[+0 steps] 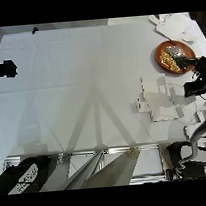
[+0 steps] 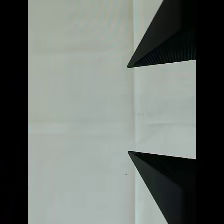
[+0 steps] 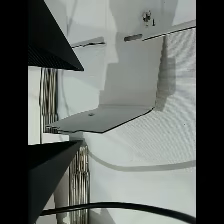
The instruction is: Fold the box and place the chain.
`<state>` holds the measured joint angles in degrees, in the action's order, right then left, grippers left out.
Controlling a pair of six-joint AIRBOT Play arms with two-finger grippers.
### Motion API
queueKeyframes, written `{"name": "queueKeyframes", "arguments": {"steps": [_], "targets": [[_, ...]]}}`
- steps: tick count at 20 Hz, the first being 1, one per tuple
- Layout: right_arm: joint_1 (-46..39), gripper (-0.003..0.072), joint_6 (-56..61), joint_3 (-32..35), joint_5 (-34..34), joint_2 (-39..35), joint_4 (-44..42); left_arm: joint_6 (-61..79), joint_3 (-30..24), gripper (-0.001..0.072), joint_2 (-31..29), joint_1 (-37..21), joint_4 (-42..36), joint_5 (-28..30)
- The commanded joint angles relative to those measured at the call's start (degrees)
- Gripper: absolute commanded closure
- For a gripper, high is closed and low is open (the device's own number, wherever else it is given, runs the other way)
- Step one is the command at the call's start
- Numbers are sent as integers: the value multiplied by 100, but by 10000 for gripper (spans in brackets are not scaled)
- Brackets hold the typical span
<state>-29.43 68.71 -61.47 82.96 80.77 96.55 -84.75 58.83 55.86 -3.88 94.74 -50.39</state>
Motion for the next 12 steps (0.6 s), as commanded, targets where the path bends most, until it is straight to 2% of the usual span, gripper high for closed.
{"name": "queueKeyframes", "arguments": {"steps": [1,3,4,5,6,12], "targets": [[-4,292,7,7,-70,140,-101,2,-2,125,2,4,2,0],[-4,330,39,4,-15,258,-96,2,-2,125,2,4,2,2],[-4,414,33,4,26,289,-66,2,-2,125,2,4,2,0],[-4,562,17,4,52,304,-11,2,-2,125,2,4,2,0],[-4,674,7,4,63,304,66,2,-2,125,2,4,2,2],[-4,673,-328,2,199,238,20,2,-2,125,2,4,2,2]]}}
